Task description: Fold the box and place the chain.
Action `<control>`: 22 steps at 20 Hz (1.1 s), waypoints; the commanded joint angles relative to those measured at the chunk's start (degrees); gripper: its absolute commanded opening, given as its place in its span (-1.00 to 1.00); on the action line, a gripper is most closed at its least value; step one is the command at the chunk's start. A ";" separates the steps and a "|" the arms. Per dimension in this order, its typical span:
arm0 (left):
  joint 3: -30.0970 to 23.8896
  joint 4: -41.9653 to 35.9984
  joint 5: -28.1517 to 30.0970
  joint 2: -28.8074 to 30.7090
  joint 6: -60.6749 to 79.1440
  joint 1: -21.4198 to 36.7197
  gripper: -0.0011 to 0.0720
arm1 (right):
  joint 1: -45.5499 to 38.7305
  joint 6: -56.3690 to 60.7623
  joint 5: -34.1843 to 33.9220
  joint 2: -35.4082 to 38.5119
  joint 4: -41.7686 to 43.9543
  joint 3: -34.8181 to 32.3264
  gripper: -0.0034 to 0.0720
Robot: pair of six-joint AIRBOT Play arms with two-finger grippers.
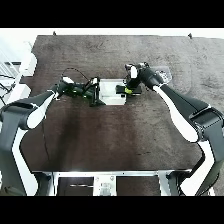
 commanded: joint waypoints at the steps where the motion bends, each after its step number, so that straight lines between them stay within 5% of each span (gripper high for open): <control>1: 0.00 0.00 0.02 -0.02 0.00 -0.04 0.39 | 0.52 3.82 -0.59 -0.11 -0.13 0.07 -0.21; 10: 0.00 -0.02 -0.04 -0.02 0.00 -0.04 0.39 | 0.15 3.61 1.11 -0.94 -2.73 0.07 -0.25; 17: 0.00 -0.02 -0.02 -0.02 0.00 -0.04 0.39 | 0.52 3.80 1.07 -1.99 -2.03 0.07 -0.87; 21: 0.00 -0.02 0.00 -0.02 0.00 -0.04 0.39 | 0.52 3.80 1.09 -1.99 -2.03 0.66 -0.82; 22: 0.00 -0.02 0.00 -0.02 0.00 -0.04 0.39 | 0.52 3.80 1.14 -1.97 -2.01 0.94 -0.41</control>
